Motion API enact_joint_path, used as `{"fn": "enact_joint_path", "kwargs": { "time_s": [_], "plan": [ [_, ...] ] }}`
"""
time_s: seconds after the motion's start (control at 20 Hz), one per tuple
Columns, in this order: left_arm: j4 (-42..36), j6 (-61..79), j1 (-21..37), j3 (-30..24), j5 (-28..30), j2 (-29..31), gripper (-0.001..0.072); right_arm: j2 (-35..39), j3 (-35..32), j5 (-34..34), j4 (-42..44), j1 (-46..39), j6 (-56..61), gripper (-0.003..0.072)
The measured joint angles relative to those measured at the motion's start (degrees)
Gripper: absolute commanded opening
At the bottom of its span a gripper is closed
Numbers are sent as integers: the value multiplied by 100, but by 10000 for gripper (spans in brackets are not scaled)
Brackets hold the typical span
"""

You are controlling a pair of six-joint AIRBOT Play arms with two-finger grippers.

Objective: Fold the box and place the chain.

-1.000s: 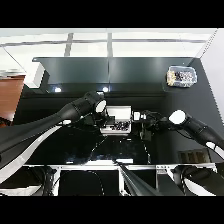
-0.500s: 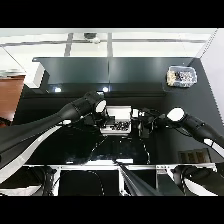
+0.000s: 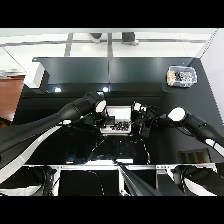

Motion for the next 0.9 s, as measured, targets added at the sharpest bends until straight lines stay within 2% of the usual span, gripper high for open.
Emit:
{"fn": "enact_joint_path", "kwargs": {
  "time_s": [0.2,0.3,0.35,0.4,0.55,0.7,0.9],
  "plan": [
    [0,0,2,0,0,0,31,529,192,573,-151,-72,872,21],
    [-2,0,2,0,0,0,31,737,271,713,269,-83,1165,47],
    [-2,-2,0,0,0,0,31,796,291,717,581,-74,1274,283],
    [-2,-2,0,0,0,0,31,828,295,680,852,-39,1353,433],
    [-2,0,0,0,0,-2,31,870,275,289,1285,74,1539,430],
    [-2,0,0,4,-2,-24,31,887,264,39,1075,-68,1812,430],
    [-7,0,4,7,0,-72,32,894,264,26,807,-387,2415,431]
  ]
}}
